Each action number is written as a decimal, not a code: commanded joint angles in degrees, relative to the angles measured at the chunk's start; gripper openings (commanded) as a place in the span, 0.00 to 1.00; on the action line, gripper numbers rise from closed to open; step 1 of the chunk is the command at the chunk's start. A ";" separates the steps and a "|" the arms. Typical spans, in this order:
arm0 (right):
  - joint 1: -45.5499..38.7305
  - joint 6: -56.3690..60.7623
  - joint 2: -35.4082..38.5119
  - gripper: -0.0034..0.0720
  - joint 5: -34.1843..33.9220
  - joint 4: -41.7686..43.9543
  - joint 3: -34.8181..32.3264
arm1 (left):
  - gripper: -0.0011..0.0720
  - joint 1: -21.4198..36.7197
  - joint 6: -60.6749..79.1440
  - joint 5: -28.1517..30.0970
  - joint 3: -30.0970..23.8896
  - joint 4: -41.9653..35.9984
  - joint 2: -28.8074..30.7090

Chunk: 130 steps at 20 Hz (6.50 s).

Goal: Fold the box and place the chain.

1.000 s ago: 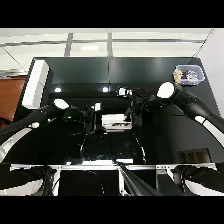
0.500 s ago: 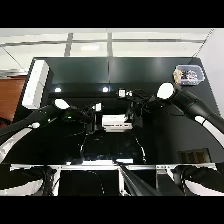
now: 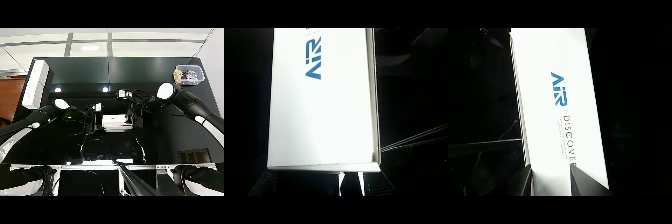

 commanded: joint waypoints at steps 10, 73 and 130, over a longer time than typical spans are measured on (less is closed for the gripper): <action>0.02 0.00 -0.04 0.54 0.15 0.02 -0.02 | 0.66 -0.02 -0.02 0.07 0.04 0.04 -0.02; -30.21 42.93 12.98 0.06 23.91 -9.16 2.95 | 1.00 2.12 -5.20 0.13 2.16 2.10 5.44; -32.48 40.41 24.68 0.06 1.99 -0.85 -16.41 | 0.98 -14.69 -36.06 -12.11 30.36 24.61 -11.96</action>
